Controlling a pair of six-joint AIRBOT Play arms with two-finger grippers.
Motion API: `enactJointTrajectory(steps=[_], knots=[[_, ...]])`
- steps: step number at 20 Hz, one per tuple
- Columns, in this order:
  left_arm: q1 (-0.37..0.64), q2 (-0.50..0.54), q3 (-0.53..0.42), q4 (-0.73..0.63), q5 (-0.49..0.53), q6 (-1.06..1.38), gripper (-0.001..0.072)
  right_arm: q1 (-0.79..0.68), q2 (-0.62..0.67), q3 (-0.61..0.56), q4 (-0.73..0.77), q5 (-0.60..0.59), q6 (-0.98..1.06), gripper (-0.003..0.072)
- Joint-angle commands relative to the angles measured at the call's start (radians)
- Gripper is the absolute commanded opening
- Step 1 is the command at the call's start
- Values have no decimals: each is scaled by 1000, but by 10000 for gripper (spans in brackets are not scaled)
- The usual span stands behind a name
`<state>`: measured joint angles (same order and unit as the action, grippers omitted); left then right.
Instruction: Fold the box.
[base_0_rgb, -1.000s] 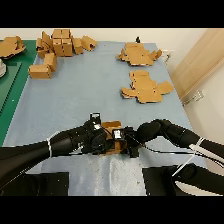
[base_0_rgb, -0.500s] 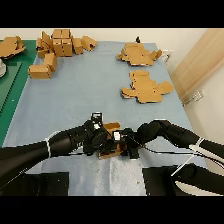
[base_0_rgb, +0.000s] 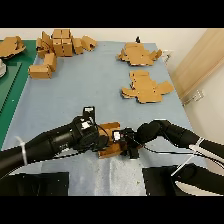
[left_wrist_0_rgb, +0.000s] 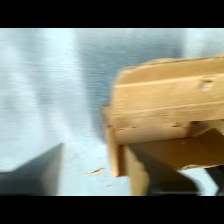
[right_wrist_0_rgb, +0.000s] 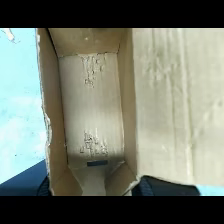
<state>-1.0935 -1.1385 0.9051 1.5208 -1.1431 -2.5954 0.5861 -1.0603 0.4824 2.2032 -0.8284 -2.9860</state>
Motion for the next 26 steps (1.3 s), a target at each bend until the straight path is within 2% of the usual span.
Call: enactJointTrajectory(steps=[1, 2, 5, 7, 9, 12, 16, 22, 24, 26], knots=[[4, 50, 1, 71, -98, -6, 219, 1, 0, 0, 0, 1, 0, 572], [4, 56, 1, 79, -119, 26, 5, 1, 0, 0, 0, 1, 0, 572], [7, 64, 0, 127, -164, 240, 9, 1, 0, 0, 0, 0, 0, 572], [59, 64, -5, 107, -125, 505, 9, 1, 0, 0, 0, 0, 0, 572], [157, 64, -24, 84, -27, 744, 9, 1, 0, 0, 0, 5, 0, 572], [327, 63, -44, 30, 163, 992, 9, 1, 0, 0, 0, 98, 0, 570], [494, 57, -48, -151, 305, 1270, 9, 1, 0, 0, 5, 270, 1, 571], [510, 57, -186, -368, 536, 1621, 9, 1, -18, 0, 4, 278, 0, 571], [516, 57, -230, -518, 605, 1761, 9, 1, -39, 0, 3, 276, 0, 571], [537, 47, -246, -758, 588, 2038, 9, 1, -44, 0, 4, 274, 0, 570]])
